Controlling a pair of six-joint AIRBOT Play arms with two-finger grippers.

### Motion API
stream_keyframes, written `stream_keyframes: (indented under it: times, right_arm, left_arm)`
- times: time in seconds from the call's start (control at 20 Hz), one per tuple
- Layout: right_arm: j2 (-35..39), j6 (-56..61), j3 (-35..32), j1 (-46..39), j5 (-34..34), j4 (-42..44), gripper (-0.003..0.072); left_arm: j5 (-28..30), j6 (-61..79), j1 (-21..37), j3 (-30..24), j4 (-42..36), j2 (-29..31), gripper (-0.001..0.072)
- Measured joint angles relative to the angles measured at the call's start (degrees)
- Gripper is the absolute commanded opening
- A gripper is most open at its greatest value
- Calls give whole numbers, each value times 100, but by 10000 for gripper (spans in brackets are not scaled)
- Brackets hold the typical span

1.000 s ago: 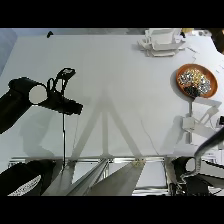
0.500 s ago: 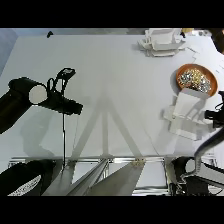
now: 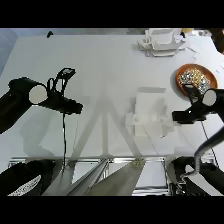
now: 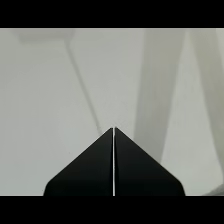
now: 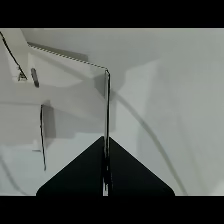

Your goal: Fold the box and place the chain.

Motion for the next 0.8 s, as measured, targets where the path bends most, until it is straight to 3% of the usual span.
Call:
stream_keyframes:
  times: [0.15,0.25,0.3,0.4,0.5,0.55,0.65,0.75,0.8]
  right_arm:
    - [214,197,-269,802,-297,334,16]
    - [275,363,-348,1281,-492,439,16]
    - [293,450,-369,1484,-584,474,16]
    - [317,584,-402,1836,-710,509,16]
    - [330,647,-415,2090,-796,529,16]
    - [337,675,-424,2181,-831,544,16]
    - [339,715,-426,2288,-866,551,16]
    - [341,732,-428,2347,-885,560,16]
    - [341,734,-431,2363,-892,562,16]
  left_arm:
    - [387,151,0,-4,-52,-7,40]
    - [568,575,0,-9,-175,-24,296]
    - [625,852,-2,-11,-280,-44,379]
    - [702,1517,24,-11,-684,-127,392]
    - [732,2400,127,-11,-1451,-295,413]
    - [726,2863,205,-11,-1926,-415,467]
    - [627,3823,385,-11,-3008,-780,499]
    - [463,4570,492,-9,-3827,-1200,655]
    - [387,4843,520,-9,-4092,-1412,655]
